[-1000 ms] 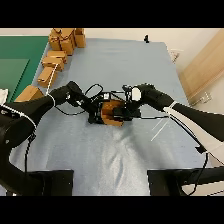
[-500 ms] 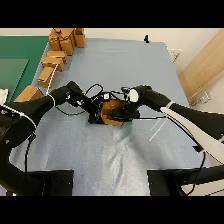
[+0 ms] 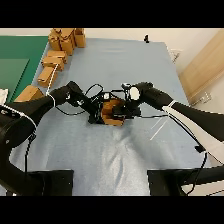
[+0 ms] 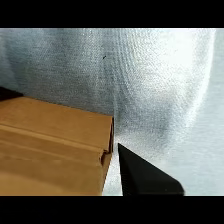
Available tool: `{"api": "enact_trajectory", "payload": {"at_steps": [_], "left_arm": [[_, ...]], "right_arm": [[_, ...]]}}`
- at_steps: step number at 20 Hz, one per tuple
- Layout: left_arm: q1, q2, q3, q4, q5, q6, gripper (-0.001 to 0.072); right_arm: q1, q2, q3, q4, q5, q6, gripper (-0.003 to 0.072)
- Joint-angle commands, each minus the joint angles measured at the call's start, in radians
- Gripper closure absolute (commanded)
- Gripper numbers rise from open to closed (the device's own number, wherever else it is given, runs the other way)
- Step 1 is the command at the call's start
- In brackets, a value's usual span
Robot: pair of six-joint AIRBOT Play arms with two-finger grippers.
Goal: Fold the box.
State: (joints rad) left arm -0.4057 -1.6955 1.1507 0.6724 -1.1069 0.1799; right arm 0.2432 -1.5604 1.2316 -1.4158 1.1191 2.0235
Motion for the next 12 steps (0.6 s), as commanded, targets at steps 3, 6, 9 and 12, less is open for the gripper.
{"api": "enact_trajectory", "payload": {"at_steps": [3,6,9,12], "left_arm": [[0.0,0.0,0.0,0.002,-0.003,0.002,0.0294],[0.0,0.0,0.0,0.002,0.0,-0.014,0.0294],[0.001,0.0,0.0,0.009,-0.001,-0.016,0.0294],[0.001,0.0,0.0,0.009,-0.001,-0.017,0.0294]], "right_arm": [[-0.006,0.018,0.001,-0.06,0.027,0.008,0.0229],[-0.009,0.035,0.001,-0.07,0.024,0.006,0.0215],[-0.009,0.064,0.001,-0.068,0.022,-0.041,0.0215],[-0.009,0.109,0.001,-0.06,-0.006,-0.069,0.0214]]}}
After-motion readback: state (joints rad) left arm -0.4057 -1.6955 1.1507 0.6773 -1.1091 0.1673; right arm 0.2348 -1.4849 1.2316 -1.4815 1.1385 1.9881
